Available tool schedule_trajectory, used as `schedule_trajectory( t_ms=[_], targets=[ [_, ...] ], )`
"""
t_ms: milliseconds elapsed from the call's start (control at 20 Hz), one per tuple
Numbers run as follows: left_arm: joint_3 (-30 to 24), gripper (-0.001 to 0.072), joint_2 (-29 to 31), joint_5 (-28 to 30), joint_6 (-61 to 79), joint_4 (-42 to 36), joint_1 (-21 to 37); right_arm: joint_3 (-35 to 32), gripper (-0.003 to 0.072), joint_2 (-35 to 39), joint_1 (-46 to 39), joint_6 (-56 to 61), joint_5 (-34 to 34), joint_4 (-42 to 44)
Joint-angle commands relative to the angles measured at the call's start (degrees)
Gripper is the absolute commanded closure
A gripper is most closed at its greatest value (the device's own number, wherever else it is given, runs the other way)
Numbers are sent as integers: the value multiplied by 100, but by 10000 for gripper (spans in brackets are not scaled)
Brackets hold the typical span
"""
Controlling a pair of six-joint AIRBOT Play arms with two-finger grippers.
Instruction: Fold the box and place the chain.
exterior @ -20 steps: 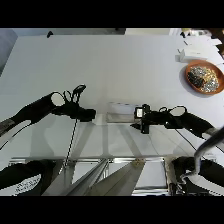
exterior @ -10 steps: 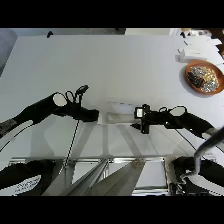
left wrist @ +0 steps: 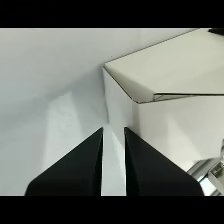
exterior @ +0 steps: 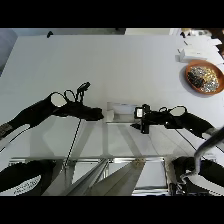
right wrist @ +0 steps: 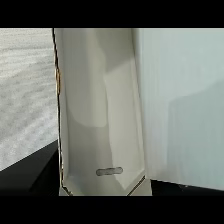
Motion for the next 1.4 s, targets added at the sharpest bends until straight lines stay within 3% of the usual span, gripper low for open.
schedule_trajectory(
  t_ms=[0, 500, 550, 600, 650, 1050, 1150, 1350],
  targets=[
    [2, 556, 118, 48, 59, -227, -68, 0, 282, 4, 0, 0, 2, 0],
    [4, 553, 232, 278, 186, -511, -393, 0, 282, 4, 0, 0, 2, 0],
    [4, 527, 225, 332, 186, -514, -426, 0, 282, 4, 0, 0, 2, 0],
    [4, 409, 214, 365, 184, -514, -459, 0, 282, 4, 0, 0, 2, 0],
    [4, 358, 203, 369, 181, -514, -490, 0, 282, 4, 0, 0, 2, 0],
    [267, 350, 138, 621, -476, 304, -758, 0, 282, 4, 2, 0, 0, 0],
    [321, 271, 61, 610, -776, 584, -852, 0, 282, 4, 0, 0, 0, 0],
    [511, 271, -46, 584, -1351, 1147, -1008, 0, 282, 4, 0, 0, 2, 0]
  ],
)
